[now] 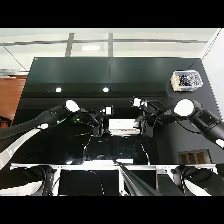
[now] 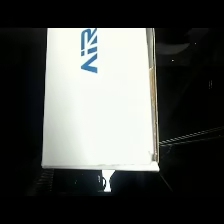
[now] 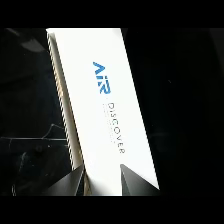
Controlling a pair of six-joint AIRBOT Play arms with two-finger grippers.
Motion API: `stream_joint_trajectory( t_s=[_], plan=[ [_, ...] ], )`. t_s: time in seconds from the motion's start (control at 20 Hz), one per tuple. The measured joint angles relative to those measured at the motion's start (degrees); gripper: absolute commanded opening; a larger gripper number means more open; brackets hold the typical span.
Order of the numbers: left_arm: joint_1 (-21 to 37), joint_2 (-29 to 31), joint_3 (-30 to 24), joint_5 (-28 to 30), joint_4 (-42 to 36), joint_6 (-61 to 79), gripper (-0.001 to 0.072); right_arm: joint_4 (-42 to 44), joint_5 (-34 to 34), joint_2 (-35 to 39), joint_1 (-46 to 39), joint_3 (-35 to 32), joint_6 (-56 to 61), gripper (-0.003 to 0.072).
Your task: Fold the box and place the chain.
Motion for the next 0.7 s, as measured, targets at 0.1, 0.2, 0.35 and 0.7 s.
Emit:
stream_joint_trajectory(
  t_s=[0.1, 0.2, 0.35, 0.7],
  plan=[
    [0.0, 0.0, 0.0, 0.0, 0.0, 0.0, 0.0333, 0.0, 0.3, 0.0, 0.0, 0.0, 0.2, 0.0266],
    [0.0, 0.0, 0.0, 0.0, 0.0, 0.0, 0.0333, -0.1, 0.7, 0.0, 0.0, 0.0, 0.6, 0.0266],
    [0.0, 0.0, 0.0, 0.0, 0.0, 0.0, 0.0333, -0.1, 1.0, 0.0, 0.0, -0.1, 1.3, 0.0265],
    [0.0, 0.0, 0.0, 0.0, 0.0, 0.0, 0.0333, 0.2, 0.6, 0.0, 0.0, -1.7, 1.9, 0.0265]
  ],
)
